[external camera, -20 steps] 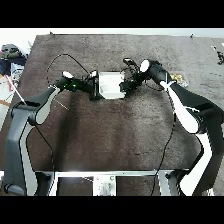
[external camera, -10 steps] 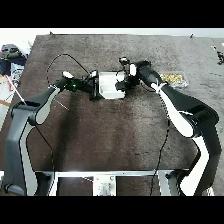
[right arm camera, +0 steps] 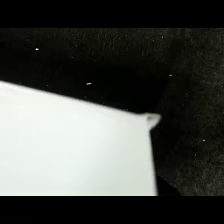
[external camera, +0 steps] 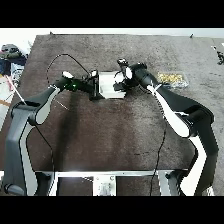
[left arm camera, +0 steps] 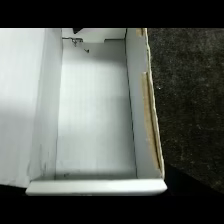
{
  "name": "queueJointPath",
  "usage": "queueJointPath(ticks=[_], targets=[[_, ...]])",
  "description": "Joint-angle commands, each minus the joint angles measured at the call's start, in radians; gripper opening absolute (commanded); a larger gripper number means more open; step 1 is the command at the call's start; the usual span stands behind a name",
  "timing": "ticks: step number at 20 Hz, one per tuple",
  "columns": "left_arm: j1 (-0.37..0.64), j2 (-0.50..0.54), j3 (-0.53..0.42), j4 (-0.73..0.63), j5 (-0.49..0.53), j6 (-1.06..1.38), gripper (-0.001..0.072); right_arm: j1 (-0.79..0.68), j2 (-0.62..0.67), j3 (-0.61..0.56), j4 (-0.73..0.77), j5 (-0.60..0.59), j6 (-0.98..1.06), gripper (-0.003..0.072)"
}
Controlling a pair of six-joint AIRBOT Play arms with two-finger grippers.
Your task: Fold the box and place the chain.
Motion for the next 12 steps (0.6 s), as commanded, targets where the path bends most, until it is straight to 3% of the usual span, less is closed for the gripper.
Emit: queueJointPath(ticks=[1, 5, 6, 7, 12], targets=[[0.0, -0.001, 0.0, 0.001, -0.002, 0.003, 0.0469, 0.002, -0.011, 0.001, -0.007, -0.016, 0.011, 0.0094], [0.0, -0.001, 0.0, 0.001, -0.002, 0.003, 0.0469, 0.003, -0.025, 0.001, -0.007, -0.008, 0.033, 0.0093], [0.0, -0.001, 0.0, 0.001, -0.002, 0.003, 0.0469, 0.002, -0.025, 0.001, -0.007, -0.01, 0.033, 0.0137], [0.0, -0.001, 0.0, 0.001, -0.002, 0.003, 0.0469, 0.002, -0.025, 0.001, -0.007, -0.008, 0.034, 0.0247], [0.0, -0.001, 0.0, 0.001, -0.002, 0.003, 0.0469, 0.002, -0.024, 0.001, -0.007, 0.006, 0.033, 0.0257]])
